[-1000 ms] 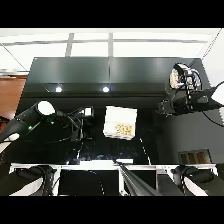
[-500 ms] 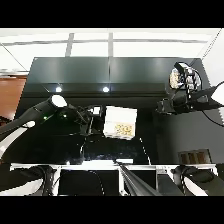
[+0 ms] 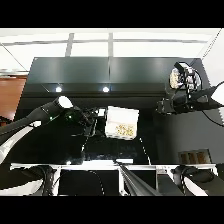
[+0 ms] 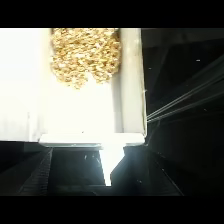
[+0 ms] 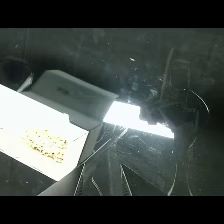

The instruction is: Fold the box and place the chain.

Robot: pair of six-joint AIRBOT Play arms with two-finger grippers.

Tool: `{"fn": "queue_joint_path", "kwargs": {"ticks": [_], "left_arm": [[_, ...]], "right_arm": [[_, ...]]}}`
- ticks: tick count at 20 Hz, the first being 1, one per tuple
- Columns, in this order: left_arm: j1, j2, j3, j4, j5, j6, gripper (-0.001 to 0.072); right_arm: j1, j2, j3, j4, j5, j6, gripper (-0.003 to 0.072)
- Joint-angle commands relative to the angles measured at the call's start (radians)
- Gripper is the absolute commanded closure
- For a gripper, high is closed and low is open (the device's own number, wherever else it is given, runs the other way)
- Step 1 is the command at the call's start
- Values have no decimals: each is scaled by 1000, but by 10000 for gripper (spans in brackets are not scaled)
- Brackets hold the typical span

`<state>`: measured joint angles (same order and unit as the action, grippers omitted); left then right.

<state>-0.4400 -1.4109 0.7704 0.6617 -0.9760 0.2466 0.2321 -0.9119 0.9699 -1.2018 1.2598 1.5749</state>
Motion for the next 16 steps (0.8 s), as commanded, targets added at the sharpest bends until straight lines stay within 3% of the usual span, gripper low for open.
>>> {"fn": "queue_joint_path", "kwargs": {"ticks": [1, 16], "left_arm": [[-2, -5, 1, -1, 30, -19, -8], [-46, -13, 1, -76, 61, -37, -7]], "right_arm": [[0, 0, 0, 0, 0, 0, 409], [0, 0, 0, 0, 0, -1, 409]]}}
